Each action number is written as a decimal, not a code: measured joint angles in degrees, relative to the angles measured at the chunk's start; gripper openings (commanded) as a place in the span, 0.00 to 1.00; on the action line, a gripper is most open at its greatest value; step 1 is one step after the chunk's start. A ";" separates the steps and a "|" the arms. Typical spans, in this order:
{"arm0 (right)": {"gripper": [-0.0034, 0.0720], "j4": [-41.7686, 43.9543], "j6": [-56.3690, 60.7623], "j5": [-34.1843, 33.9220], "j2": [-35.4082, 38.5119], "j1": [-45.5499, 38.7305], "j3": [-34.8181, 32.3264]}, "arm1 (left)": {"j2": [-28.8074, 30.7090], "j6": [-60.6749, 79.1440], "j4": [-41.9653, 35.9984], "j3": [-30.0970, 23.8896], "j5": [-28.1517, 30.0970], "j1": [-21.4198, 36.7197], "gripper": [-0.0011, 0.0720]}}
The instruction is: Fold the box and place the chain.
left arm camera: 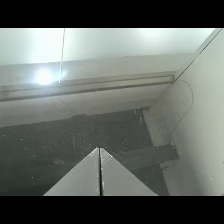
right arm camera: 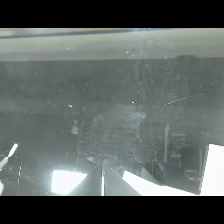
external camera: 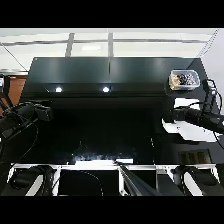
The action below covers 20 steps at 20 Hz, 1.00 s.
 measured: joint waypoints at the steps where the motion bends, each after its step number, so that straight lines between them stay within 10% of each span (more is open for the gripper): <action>1: 0.07 0.02 0.00 0.00 0.00 0.00 0.00 | 0.00 0.00 0.00 0.00 -0.02 0.00 0.06; 10: 0.07 -0.20 0.00 1.01 0.00 0.00 0.00 | 0.00 -0.02 -1.22 0.00 0.90 0.00 0.06; 11: 0.19 -0.48 0.00 1.14 0.00 0.00 0.00 | 0.00 -0.02 -1.60 0.00 1.57 0.00 0.06; 12: 0.69 -0.90 0.02 1.25 0.00 0.00 0.00 | 0.00 -0.04 -2.27 0.00 2.80 0.00 0.06; 13: 0.95 -1.60 0.13 1.31 0.00 0.00 0.00 | -0.04 -0.02 -2.89 0.00 3.80 0.00 0.11; 15: 0.95 -3.39 1.57 1.42 0.02 -0.02 0.00 | -0.48 -0.02 -4.63 0.00 5.92 -0.07 0.98; 20: 0.95 -14.91 9.57 4.04 -0.63 -3.67 3.21 | -3.67 0.76 -8.31 0.00 5.35 -3.19 0.98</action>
